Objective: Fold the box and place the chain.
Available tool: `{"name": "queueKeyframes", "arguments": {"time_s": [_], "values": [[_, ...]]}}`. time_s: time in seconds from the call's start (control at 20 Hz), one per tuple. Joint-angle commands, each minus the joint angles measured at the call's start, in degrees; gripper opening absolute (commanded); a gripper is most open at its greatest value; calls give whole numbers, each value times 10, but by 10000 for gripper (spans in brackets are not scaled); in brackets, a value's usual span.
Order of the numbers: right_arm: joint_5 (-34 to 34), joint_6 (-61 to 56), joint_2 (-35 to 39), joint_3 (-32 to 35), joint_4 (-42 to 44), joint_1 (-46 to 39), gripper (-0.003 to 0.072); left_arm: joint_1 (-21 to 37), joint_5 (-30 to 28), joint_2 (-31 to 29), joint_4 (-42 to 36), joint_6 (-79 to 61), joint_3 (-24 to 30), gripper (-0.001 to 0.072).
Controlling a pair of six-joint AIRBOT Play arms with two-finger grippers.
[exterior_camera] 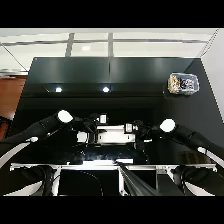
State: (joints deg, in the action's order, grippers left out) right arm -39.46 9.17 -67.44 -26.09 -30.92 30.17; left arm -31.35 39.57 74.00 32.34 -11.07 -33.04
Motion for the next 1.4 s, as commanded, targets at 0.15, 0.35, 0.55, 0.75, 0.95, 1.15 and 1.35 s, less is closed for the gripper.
{"name": "queueKeyframes", "arguments": {"time_s": [0.15, 0.35, 0.55, 0.75, 0.95, 1.15, 1.35], "values": [[7, -12, 0, 0, 0, -5, 678, 0, 0, 0, 0, 0, -1, 27], [7, -12, 0, 0, -3, -5, 678, 0, 0, 0, 0, 0, -1, 27], [7, -13, 0, 0, -9, 0, 677, 0, 0, 0, 0, 0, -1, 27], [7, -14, 0, 0, -10, 0, 620, 0, 0, 0, 0, 0, -1, 27], [7, -14, 0, 0, -10, 0, 483, 0, 0, 0, 0, 0, -1, 27], [7, -14, 0, 0, -10, 0, 483, 0, 0, 0, 0, 0, -1, 27], [7, -14, 0, 0, -10, 0, 481, 0, 0, 0, 0, 0, -1, 27]]}}
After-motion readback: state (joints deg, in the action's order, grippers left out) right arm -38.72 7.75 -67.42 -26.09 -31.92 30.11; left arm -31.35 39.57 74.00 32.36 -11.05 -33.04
